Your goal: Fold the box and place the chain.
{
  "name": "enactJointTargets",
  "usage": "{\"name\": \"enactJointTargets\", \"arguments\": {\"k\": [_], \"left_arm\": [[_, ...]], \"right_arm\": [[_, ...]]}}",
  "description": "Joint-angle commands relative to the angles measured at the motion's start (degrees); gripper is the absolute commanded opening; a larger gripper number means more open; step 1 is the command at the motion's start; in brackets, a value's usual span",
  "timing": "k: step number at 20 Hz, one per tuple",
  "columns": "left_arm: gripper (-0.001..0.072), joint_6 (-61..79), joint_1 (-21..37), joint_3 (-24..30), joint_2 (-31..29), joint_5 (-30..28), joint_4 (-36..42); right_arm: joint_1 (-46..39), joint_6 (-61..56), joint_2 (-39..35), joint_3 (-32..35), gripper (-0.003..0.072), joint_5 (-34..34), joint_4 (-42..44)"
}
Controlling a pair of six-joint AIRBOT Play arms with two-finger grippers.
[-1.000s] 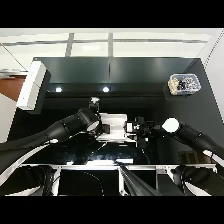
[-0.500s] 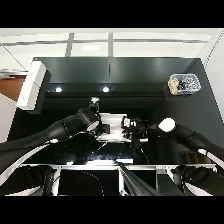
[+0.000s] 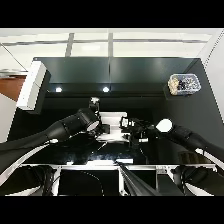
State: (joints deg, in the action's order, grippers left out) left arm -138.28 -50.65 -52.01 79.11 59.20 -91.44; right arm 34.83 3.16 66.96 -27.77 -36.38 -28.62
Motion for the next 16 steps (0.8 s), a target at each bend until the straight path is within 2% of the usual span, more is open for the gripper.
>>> {"name": "enactJointTargets", "arguments": {"k": [1,3,5,8,10,12,14,16], "left_arm": [[0.0029,0.0,0.0,0.0,0.0,0.1,0.0],[0.0028,0.0,0.0,0.0,0.0,0.1,0.0],[0.0028,0.0,0.0,0.0,0.0,0.0,0.0],[0.0028,0.0,0.0,0.0,0.0,0.0,0.0],[0.0028,0.0,0.0,0.0,0.0,0.1,0.0],[0.0028,0.0,0.0,0.0,0.0,0.1,0.0],[0.0028,0.0,0.0,0.0,0.0,0.3,0.2],[0.0029,0.0,0.0,0.0,0.0,0.4,0.2]], "right_arm": [[-1.1,-6.0,-1.5,0.0,0.0048,-0.9,-0.7],[-4.3,-23.8,-5.7,0.0,0.0048,-3.6,-8.8],[-10.1,-41.5,-11.6,-0.1,0.0048,-10.4,-19.6],[-25.1,-64.1,-19.3,0.0,0.0047,-21.7,-28.9],[-37.2,-75.1,-19.7,0.2,0.0048,-27.9,-29.2],[-46.7,-78.8,-19.1,2.3,0.0047,-30.6,-25.7],[-50.3,-78.0,-17.1,5.7,0.0048,-30.9,-21.9],[-49.0,-75.1,-13.0,8.5,0.0048,-30.6,-16.7]]}}
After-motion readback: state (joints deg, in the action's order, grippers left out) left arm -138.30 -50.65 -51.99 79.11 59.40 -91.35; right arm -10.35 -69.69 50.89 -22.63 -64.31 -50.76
